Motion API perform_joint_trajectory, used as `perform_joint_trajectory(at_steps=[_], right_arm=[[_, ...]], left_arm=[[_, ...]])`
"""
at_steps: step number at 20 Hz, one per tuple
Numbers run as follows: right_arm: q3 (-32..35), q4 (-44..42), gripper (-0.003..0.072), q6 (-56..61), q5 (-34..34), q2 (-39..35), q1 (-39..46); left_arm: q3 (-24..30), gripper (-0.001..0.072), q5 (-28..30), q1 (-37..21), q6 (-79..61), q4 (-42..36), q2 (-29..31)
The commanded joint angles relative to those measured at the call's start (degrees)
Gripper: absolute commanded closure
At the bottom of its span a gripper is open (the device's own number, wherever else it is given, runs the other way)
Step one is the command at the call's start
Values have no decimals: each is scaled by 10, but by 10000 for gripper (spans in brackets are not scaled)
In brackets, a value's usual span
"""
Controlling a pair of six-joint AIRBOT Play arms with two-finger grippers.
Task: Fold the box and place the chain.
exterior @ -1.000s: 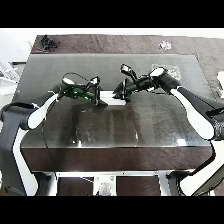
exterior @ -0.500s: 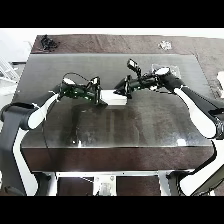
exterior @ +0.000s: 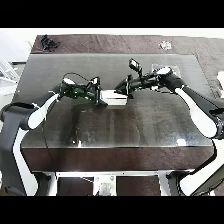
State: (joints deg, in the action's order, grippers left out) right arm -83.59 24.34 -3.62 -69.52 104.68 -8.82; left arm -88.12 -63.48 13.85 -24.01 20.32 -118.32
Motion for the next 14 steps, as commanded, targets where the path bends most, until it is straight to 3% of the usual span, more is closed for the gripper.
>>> perform_joint_trajectory(at_steps=[1, 6, 14], right_arm=[[1, 19, 474, -5, 1, 3, -2], [2, 16, 474, -16, 30, 3, -5], [10, 16, 464, -14, 19, 3, -7]], left_arm=[[0, 356, 0, 0, 0, 0, 0], [0, 357, 0, 0, 0, 0, 0], [0, 357, 0, 0, 0, 0, 0]])
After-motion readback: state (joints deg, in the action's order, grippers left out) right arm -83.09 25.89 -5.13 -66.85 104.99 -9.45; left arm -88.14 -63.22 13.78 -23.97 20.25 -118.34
